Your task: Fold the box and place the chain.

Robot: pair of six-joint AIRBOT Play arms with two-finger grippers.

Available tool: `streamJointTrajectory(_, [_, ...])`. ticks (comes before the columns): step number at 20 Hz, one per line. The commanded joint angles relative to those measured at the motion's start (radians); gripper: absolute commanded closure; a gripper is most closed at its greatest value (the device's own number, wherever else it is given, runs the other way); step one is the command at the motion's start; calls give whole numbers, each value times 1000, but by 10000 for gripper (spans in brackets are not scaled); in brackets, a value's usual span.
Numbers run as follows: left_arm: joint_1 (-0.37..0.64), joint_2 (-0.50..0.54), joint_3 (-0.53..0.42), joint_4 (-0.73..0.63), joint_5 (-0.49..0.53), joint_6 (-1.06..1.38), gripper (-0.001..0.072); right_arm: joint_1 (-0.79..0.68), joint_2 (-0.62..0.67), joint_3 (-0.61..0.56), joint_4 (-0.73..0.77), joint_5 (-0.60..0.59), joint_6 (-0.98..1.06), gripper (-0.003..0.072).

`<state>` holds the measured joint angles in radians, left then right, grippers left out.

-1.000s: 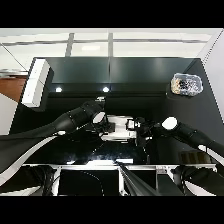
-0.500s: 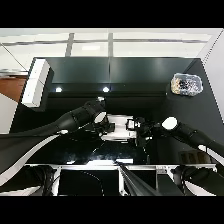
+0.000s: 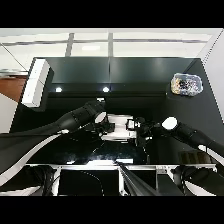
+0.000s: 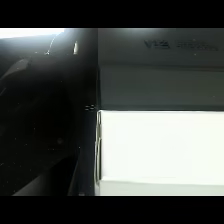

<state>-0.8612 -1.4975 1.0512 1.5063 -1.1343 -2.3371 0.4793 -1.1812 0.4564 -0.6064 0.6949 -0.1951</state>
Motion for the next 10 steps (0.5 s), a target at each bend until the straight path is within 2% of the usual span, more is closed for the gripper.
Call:
streamJointTrajectory(1, [0, -2, 1, 0, 4, -2, 439, 1, 0, 0, 0, 0, 0, 213])
streamJointTrajectory(3, [0, -3, 1, 0, 5, -2, 487, 1, 0, 0, 0, 0, 0, 213])
streamJointTrajectory(6, [0, -6, 1, -1, 6, -2, 490, 1, 0, 0, 0, 0, 0, 213])
streamJointTrajectory(8, [-1, -8, 1, -4, 10, -2, 654, 1, 0, 0, 0, 0, 0, 213])
streamJointTrajectory(10, [-5, -8, 1, -4, 23, -1, 677, 1, 0, -1, 0, 0, 0, 213])
